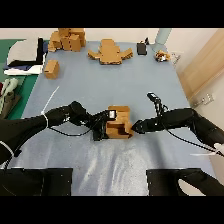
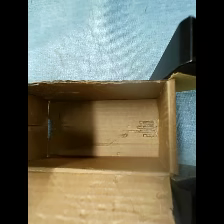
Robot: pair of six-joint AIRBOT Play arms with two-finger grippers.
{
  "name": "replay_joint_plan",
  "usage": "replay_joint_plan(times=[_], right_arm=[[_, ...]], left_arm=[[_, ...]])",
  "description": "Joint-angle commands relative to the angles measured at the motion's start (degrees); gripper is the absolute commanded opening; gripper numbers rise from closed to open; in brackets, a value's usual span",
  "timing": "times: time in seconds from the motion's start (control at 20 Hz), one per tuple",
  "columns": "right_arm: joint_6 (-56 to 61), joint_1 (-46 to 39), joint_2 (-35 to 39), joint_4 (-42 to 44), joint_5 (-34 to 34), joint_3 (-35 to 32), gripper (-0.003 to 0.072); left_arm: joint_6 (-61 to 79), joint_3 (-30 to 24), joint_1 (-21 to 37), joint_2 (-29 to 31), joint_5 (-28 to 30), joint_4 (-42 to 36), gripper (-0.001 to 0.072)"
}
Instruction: Fold the box.
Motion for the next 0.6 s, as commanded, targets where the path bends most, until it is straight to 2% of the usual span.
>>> replay_joint_plan(times=[0.0, 0.05, 0.1, 0.3, 0.4, 0.55], right_arm=[[0.44, 0.04, -2.47, 0.28, -1.38, 0.48, 0.0372], [0.44, 0.04, -3.13, 0.57, -1.2, 0.48, 0.041], [0.66, 0.2, -3.8, 1.05, -1.2, 0.72, 0.0485], [7.23, 5.46, -4.92, -1.29, 3.3, 2.73, 0.0486], [15.32, 9.7, -5.25, -6.38, 6.32, 3.91, 0.0486], [28.81, 16.06, -8.17, -17.68, 6.25, 6.01, 0.0485]], left_arm=[[0.02, -0.02, 0.04, -0.04, 0.02, 0.02, 0.0514], [0.02, -0.02, 0.02, -0.04, 0.0, 0.02, 0.0514], [0.02, -0.02, 0.04, -0.04, 0.0, 0.02, 0.0513], [0.02, -0.02, 0.04, -0.04, 0.02, 0.02, 0.0514], [0.02, -0.02, 0.02, -0.04, 0.0, 0.04, 0.0514], [0.02, -0.02, 0.02, -0.04, 0.0, 0.02, 0.0514]])
